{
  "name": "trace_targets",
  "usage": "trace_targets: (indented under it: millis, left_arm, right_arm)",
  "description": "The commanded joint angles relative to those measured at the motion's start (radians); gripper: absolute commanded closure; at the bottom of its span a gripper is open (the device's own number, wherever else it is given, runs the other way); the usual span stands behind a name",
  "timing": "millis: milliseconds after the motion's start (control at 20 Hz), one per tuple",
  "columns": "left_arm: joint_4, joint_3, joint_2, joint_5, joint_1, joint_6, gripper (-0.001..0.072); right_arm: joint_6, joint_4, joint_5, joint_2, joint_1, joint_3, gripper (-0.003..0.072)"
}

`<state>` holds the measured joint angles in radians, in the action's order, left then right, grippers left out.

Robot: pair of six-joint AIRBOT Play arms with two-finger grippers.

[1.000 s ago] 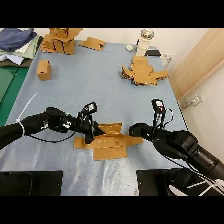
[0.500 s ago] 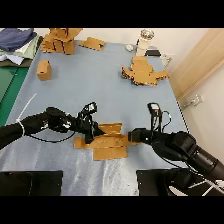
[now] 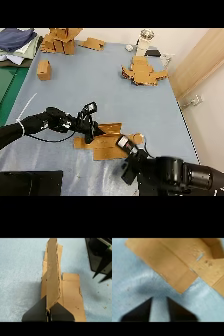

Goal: Fold the box.

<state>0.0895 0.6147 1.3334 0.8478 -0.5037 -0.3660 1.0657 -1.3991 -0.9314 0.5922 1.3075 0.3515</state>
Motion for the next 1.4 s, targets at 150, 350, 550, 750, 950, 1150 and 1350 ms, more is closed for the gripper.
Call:
trace_targets:
  millis: [150,350,550,750,950,1150,1350]
  left_arm:
    - [0.000,0.000,0.000,0.000,-0.002,0.000,0.0696]
    - [0.000,0.000,0.000,0.000,-0.002,0.000,0.0696]
    - [0.000,0.000,0.000,0.000,-0.002,0.000,0.0696]
    - [0.000,0.000,0.000,0.000,-0.002,0.000,0.0696]
    - [0.000,0.000,0.000,0.000,-0.002,0.000,0.0696]
    - [0.000,0.000,0.000,0.000,-0.002,0.000,0.0696]
    - [0.000,0.000,0.000,0.000,-0.002,0.000,0.0696]
  right_arm:
    - [0.009,0.378,-0.019,0.149,0.131,-0.015,0.0272]
    - [0.009,0.401,0.041,0.211,0.130,-0.014,0.0273]
    - [0.009,0.396,0.094,0.232,0.130,-0.014,0.0273]
    - [0.008,0.426,0.104,0.251,0.121,-0.014,0.0274]
    - [-0.041,0.510,0.111,0.250,0.089,-0.014,0.0276]
    - [-0.075,0.536,0.110,0.248,0.082,0.007,0.0275]
    - [-0.069,0.516,0.100,0.248,0.082,0.048,0.0275]
